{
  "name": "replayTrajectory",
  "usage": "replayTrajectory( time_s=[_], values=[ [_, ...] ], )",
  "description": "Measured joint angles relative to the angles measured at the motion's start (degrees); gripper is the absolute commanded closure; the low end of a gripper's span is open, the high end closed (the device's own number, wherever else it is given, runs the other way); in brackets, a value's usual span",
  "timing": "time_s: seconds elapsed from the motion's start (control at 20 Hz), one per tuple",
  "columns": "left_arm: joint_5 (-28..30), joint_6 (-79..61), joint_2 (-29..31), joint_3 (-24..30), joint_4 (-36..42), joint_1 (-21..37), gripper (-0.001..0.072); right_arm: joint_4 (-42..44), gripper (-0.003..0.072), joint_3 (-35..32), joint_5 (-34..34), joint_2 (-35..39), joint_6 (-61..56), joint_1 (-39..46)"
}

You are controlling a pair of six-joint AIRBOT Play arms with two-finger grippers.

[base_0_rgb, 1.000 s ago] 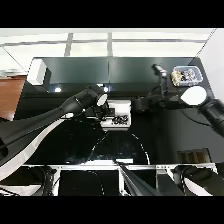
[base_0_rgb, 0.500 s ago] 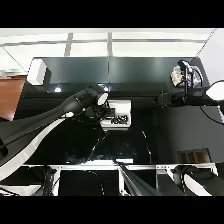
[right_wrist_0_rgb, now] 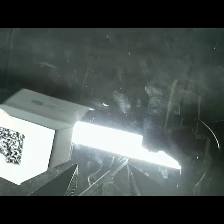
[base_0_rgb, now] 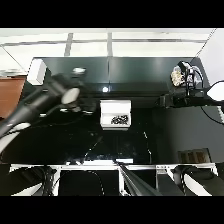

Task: Fold the box and place the chain.

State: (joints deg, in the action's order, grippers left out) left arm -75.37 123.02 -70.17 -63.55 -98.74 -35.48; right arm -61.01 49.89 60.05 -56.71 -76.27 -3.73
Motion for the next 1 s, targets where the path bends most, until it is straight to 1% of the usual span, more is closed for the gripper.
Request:
replayTrajectory(
  time_s=[0.05,0.1,0.15,0.25,0.35,0.45,0.6,0.7,0.85,1.0],
  values=[
    [2.03,-1.75,2.86,4.09,2.03,4.13,0.0011,-0.02,0.0328,0.0,0.31,0.0,-0.17,0.0],
    [4.7,-4.66,5.05,7.96,5.73,8.15,0.0011,-0.04,0.0328,0.0,0.52,0.0,-0.44,0.0],
    [7.65,-9.73,7.06,12.2,11.15,12.5,0.0011,-0.09,0.0328,0.0,0.76,0.0,-0.92,0.0],
    [13.29,-25.14,9.27,19.37,25.7,18.62,0.0011,-0.07,0.0328,0.0,1.11,0.0,-2.03,0.0],
    [16.81,-45.05,9.92,24.92,38.18,21.86,-0.0003,-0.11,0.0328,0.0,1.4,0.0,-3.39,0.0],
    [18.58,-66.71,9.66,28.5,47.21,22.32,-0.0006,-0.13,0.0328,0.0,1.57,0.0,-4.55,0.0],
    [21.42,-95.1,8.98,30.93,53.59,20.5,-0.0006,-0.17,0.0328,0.0,1.77,0.0,-5.35,0.0],
    [22.43,-109.92,8.48,31.43,55.98,18.62,-0.0006,-0.17,0.0328,0.0,1.79,0.0,-6.1,0.0],
    [24.22,-124.32,5.73,30.14,60.43,17.81,-0.0007,-0.15,0.0328,0.0,1.77,0.0,-6.71,0.0],
    [23.8,-132.13,0.22,26.47,62.82,17.9,-0.0006,-0.15,0.0329,0.0,1.55,0.0,-7.17,-0.04]
  ],
)
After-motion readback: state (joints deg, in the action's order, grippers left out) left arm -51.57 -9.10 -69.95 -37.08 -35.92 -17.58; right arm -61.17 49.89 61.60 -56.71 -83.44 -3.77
